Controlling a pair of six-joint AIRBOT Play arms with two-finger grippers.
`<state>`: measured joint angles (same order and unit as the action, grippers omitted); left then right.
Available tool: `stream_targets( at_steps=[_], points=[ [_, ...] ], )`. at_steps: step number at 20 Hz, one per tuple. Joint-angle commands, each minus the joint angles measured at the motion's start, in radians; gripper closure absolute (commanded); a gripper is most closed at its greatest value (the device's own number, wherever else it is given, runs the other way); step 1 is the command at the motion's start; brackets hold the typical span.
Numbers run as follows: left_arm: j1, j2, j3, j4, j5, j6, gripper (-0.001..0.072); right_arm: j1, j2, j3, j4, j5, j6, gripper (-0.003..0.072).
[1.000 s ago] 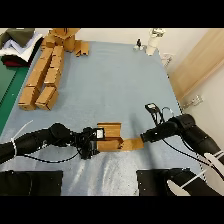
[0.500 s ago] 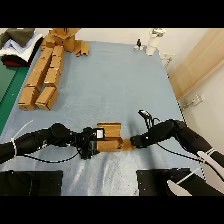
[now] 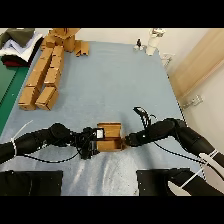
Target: Fold the box.
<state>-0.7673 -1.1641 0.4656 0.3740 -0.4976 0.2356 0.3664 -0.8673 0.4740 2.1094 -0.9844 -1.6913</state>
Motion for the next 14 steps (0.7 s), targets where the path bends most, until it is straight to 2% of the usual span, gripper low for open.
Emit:
stream_targets(
  at_steps=[1, 4, 6, 10, 12, 14],
  points=[
    [0.000, 0.000, 0.001, 0.000, 0.000, 0.000, 0.0191, 0.010, 0.014, 0.037, 0.008, 0.002, 0.000, 0.0505],
    [0.000, 0.000, 0.001, 0.000, 0.000, 0.000, 0.0191, 0.010, 0.015, 0.052, 0.010, -0.031, 0.000, 0.0501],
    [0.000, 0.000, 0.001, 0.000, 0.000, 0.000, 0.0191, 0.010, 0.015, 0.058, 0.012, -0.053, 0.000, 0.0312],
    [0.000, 0.000, 0.001, 0.000, 0.000, 0.000, 0.0191, 0.010, 0.015, 0.059, 0.013, -0.057, 0.000, 0.0301],
    [0.000, 0.000, 0.001, 0.000, 0.000, 0.000, 0.0191, 0.010, 0.015, 0.059, 0.013, -0.060, 0.000, 0.0220],
    [0.000, 0.000, 0.001, 0.000, 0.000, 0.000, 0.0191, 0.010, 0.015, 0.059, 0.012, -0.068, 0.001, 0.0220]
  ],
)
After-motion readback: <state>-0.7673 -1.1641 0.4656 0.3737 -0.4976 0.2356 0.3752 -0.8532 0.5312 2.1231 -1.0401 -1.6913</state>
